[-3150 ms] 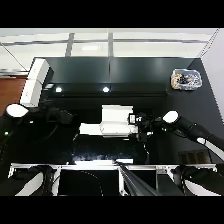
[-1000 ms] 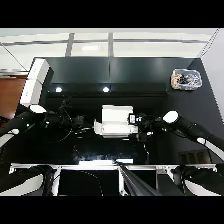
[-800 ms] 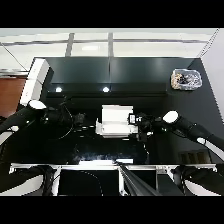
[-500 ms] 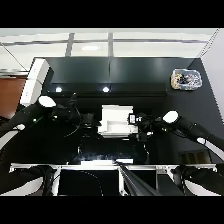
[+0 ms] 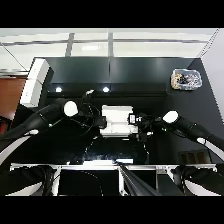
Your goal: Fold the box and place the chain.
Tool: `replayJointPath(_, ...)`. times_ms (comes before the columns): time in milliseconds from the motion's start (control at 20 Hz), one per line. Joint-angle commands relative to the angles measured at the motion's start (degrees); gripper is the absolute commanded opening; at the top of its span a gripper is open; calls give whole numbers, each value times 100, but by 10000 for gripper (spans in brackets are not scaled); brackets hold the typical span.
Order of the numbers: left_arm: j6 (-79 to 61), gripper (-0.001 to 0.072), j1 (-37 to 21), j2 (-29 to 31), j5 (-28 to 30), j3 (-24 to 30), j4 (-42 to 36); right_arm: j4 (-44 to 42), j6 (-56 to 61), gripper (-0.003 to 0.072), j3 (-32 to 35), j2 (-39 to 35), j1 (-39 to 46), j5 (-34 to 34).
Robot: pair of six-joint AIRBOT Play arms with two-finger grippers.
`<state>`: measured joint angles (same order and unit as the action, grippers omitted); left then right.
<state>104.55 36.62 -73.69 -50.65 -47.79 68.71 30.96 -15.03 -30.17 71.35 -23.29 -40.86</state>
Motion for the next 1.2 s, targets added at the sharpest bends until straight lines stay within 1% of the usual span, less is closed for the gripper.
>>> replayJointPath(0,1493,707,479,-129,-468,-236,1401,-2,2,491,-4,4,-4,0)
replayJointPath(100,1676,706,660,-306,-789,-404,1563,-2,2,491,-4,4,-4,2)
replayJointPath(200,2223,705,828,-490,-1102,-610,1792,-2,2,491,-4,4,-4,2)
replayJointPath(350,2756,668,1093,-658,-1141,-859,2140,-2,2,491,-4,4,-4,2)
replayJointPath(450,3032,664,1213,-743,-1134,-986,2197,-2,2,491,-4,4,-4,2)
replayJointPath(500,3115,572,1263,-791,-1139,-1049,2216,-2,2,491,-4,4,-4,2)
replayJointPath(550,3115,463,1309,-844,-1143,-1123,2216,-2,2,491,-4,4,-4,0)
replayJointPath(700,3305,455,1335,-997,-1215,-1344,2210,-2,2,491,-4,4,-4,0)
replayJointPath(750,3379,432,1333,-1056,-1322,-1408,2210,-2,2,491,-4,4,-4,0)
replayJointPath(800,3377,374,1338,-1123,-1451,-1467,2208,-2,2,491,-4,4,-4,2)
replayJointPath(950,3394,367,1447,-1248,-1493,-1591,2188,-2,2,491,-4,4,-4,2)
replayJointPath(1000,3397,354,1480,-1281,-1534,-1615,2190,-2,4,491,-4,4,-4,2)
replayJointPath(1150,3521,349,1478,-1342,-1749,-1620,2225,-2,2,491,-4,4,-4,2)
